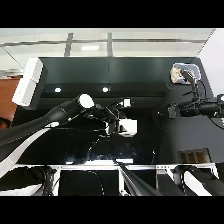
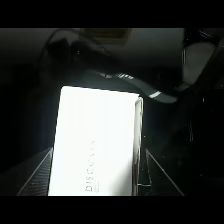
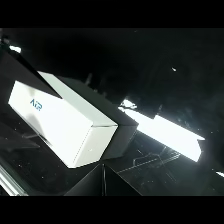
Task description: Fold the box and place the chain.
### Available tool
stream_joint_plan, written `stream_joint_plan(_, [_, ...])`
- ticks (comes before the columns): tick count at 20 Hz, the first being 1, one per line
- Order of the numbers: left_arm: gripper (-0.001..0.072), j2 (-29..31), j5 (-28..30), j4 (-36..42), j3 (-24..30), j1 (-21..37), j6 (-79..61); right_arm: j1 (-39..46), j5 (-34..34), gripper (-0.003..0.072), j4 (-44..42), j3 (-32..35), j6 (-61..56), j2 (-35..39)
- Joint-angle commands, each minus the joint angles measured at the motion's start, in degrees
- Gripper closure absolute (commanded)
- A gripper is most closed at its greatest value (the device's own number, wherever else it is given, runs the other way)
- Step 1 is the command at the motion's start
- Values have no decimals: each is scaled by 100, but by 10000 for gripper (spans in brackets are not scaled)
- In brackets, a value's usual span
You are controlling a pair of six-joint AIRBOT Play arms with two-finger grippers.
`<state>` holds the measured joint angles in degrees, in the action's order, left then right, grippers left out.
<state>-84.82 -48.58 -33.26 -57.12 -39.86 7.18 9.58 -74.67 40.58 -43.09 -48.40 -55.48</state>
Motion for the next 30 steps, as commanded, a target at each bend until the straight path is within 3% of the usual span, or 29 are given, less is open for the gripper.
stream_joint_plan(1, [-2, -83, -28, -13, -59, -15, 122, 2, 37, 675, 7, 2, 72, 4])
stream_joint_plan(8, [-2, -83, -15, -133, -59, -24, 225, 2, 144, 675, 22, 2, 87, 4])
stream_joint_plan(16, [-2, -85, -13, -1099, -291, -275, 632, 2, 184, 675, 22, 2, 87, 4])
stream_joint_plan(30, [-2, -85, -157, -1296, -358, -310, 997, 2, 188, 675, 22, 2, 87, 4])
